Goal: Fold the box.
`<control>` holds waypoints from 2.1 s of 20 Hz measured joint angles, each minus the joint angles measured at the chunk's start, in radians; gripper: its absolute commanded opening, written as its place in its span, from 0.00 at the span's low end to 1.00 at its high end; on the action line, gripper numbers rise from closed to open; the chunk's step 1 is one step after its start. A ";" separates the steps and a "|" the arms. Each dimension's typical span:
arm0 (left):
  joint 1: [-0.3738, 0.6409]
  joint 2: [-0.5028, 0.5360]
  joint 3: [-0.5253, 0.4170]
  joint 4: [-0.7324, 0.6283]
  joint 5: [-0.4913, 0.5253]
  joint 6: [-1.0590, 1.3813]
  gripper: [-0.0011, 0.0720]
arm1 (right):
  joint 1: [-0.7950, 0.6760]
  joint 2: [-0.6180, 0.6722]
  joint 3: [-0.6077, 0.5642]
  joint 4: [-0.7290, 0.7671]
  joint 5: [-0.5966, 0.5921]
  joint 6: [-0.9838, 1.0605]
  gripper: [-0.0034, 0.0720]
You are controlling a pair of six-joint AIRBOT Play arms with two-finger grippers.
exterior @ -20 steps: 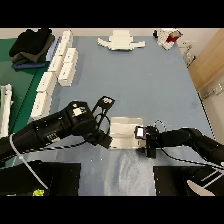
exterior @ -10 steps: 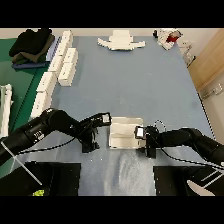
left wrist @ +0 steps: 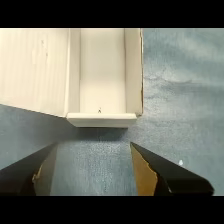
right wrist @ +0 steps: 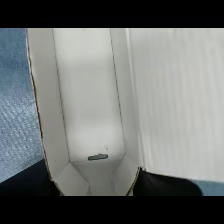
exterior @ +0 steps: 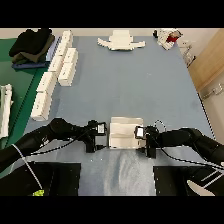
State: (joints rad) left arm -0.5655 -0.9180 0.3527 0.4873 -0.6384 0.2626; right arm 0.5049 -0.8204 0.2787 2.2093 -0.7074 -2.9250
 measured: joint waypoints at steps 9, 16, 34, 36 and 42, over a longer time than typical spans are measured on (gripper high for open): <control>-0.040 -0.077 -0.007 -0.143 0.025 0.130 0.96 | 0.000 0.000 0.000 0.000 0.000 0.000 0.80; -0.063 -0.141 0.021 -0.182 0.029 0.138 0.96 | 0.000 0.000 0.000 0.000 0.000 0.000 0.80; -0.124 -0.171 0.033 -0.164 0.099 0.087 0.96 | 0.000 0.000 0.000 0.000 0.000 0.000 0.80; -0.126 -0.172 0.034 -0.163 0.102 0.082 0.77 | 0.000 0.000 0.000 0.000 0.000 0.000 0.80; -0.127 -0.172 0.034 -0.158 0.104 0.077 0.96 | 0.000 0.000 0.000 0.000 0.000 0.000 0.80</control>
State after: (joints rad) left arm -0.6930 -1.0901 0.3866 0.3290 -0.5346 0.3401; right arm 0.5045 -0.8204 0.2787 2.2093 -0.7074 -2.9250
